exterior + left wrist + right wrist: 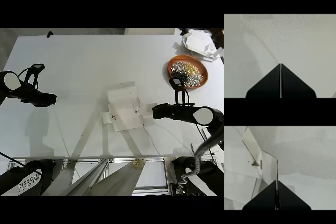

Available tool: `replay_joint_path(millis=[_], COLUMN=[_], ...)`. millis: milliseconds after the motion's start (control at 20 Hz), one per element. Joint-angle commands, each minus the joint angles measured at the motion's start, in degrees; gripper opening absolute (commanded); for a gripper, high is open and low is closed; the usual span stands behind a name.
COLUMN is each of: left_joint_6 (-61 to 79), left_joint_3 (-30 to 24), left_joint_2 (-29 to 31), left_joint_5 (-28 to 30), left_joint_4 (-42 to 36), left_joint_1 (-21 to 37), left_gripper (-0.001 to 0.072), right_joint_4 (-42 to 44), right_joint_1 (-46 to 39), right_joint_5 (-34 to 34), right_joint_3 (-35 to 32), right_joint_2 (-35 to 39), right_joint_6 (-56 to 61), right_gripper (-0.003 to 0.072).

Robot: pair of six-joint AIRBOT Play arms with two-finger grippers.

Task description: Fold the box and place the chain.

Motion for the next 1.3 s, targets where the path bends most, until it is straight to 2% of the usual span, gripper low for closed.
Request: replay_joint_path(millis=[0, 100, 250, 350, 450, 500, 600, 650, 800, 1000, 1100, 1250], left_joint_6=[3.69, 15.65, 35.28, 41.86, 44.96, 46.49, 48.5, 50.58, 56.87, 56.48, 56.33, 56.94], left_joint_3=[-0.04, -0.07, -0.09, -0.07, -0.07, -0.07, -0.02, 0.02, 2.01, 8.5, 11.08, 11.91], left_joint_2=[0.0, -0.2, -2.36, -5.57, -10.14, -12.76, -17.64, -19.69, -25.09, -29.83, -31.54, -33.14], left_joint_5=[3.34, 3.8, 2.89, 2.99, 3.52, 4.39, 7.04, 7.67, 4.94, 4.83, 2.93, 2.19], left_joint_4=[-6.78, -19.89, -43.25, -52.28, -53.9, -54.23, -56.96, -59.28, -66.27, -66.07, -65.68, -65.48], left_joint_1=[-0.09, -0.09, -0.46, -2.69, -6.93, -9.29, -12.96, -14.08, -14.73, -14.75, -14.99, -15.82], left_gripper=[0.0019, 0.0237, 0.0232, 0.0235, 0.0235, 0.0285, 0.0462, 0.0483, 0.049, 0.049, 0.049, 0.049], right_joint_4=[-1.62, -1.62, -1.57, -1.57, -1.57, -1.57, -1.57, -1.57, -1.6, -1.62, -1.62, -1.62], right_joint_1=[1.22, 1.22, 1.22, 1.22, 1.22, 1.22, 1.22, 1.22, 1.22, 1.22, 1.22, 1.22], right_joint_5=[-0.79, -0.79, -0.72, -0.72, -0.72, -0.72, -0.74, -0.74, -0.72, -0.33, -0.31, -0.31], right_joint_3=[-0.13, -0.13, -0.13, -0.13, -0.13, -0.13, -0.13, -0.13, -0.13, -0.13, -0.13, -0.13], right_joint_2=[0.2, 0.2, 0.22, 0.2, 0.2, 0.2, 0.2, 0.2, 0.22, 0.22, 0.22, 0.22], right_joint_6=[2.51, 2.51, 2.58, 2.64, 2.62, 2.62, 2.62, 2.62, 2.43, 2.4, 2.4, 2.4], right_gripper=[0.0016, 0.0016, 0.0017, 0.0017, 0.0017, 0.0017, 0.0017, 0.0017, 0.0017, 0.0017, 0.0017, 0.0017])
